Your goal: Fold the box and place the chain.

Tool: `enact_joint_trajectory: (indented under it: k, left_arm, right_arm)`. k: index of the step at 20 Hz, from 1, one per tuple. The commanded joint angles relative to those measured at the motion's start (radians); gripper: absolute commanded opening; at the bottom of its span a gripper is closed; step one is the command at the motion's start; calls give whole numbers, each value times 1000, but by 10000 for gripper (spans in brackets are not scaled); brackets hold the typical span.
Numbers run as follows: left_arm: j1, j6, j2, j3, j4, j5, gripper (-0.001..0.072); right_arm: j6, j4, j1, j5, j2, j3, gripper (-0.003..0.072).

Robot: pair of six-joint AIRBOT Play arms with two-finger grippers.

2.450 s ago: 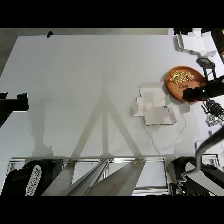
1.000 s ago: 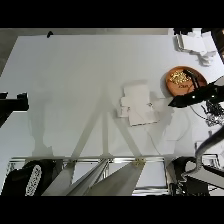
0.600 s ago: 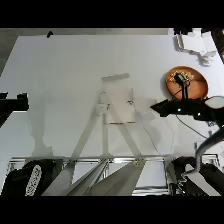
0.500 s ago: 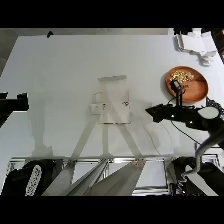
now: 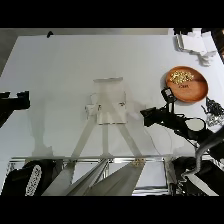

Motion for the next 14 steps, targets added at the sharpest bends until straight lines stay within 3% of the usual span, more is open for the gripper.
enact_joint_trajectory:
  k: [1, 5, 8, 12, 14]
  left_arm:
    - [0, -106, 1, 0, -77, -31, 700]
    - [-3, -141, -2, 2, -115, -69, 699]
    - [-3, -78, -53, 58, -147, -174, 701]
    - [-13, 225, -249, 206, -473, -324, 701]
    - [-66, 293, -388, 303, -524, -395, 701]
  right_arm:
    - [-2, 12, 19, -45, 2, -4, 10]
    - [-2, 13, 19, -84, 0, -5, 10]
    - [-3, 20, 19, -81, 0, -8, 10]
    - [-106, 161, 19, -108, 0, -53, 10]
    - [-169, 212, 19, -66, 0, -57, 10]
